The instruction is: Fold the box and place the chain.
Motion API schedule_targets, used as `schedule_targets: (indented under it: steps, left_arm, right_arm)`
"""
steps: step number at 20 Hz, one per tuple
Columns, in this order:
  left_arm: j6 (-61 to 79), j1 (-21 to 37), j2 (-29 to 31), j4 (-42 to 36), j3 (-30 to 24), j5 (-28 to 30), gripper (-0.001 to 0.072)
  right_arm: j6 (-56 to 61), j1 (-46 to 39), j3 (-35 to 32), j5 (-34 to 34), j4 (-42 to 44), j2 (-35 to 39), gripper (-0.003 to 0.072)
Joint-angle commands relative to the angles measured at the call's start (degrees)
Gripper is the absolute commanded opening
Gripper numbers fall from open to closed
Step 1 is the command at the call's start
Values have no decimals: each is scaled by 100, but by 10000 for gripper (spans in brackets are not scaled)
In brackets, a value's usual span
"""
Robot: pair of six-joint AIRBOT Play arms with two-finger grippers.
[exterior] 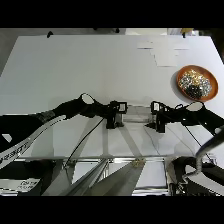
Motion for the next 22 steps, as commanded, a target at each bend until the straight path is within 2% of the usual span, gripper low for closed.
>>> schedule_targets:
  steps: [1, 3, 4, 22]
  left_arm:
    - [0, -15, -31, -42, 2, 0, 494]
    - [0, -15, -31, -37, 2, 9, 227]
    - [0, -15, -31, -37, 2, 4, 205]
    - [0, -15, -31, -37, 2, 0, 207]
  right_arm:
    - [-2, 0, 0, 0, 2, 4, 414]
    - [-2, 0, 0, 0, 2, 4, 414]
    - [-2, 0, 0, 0, 0, 4, 414]
    - [0, 0, 0, 22, 2, 4, 414]
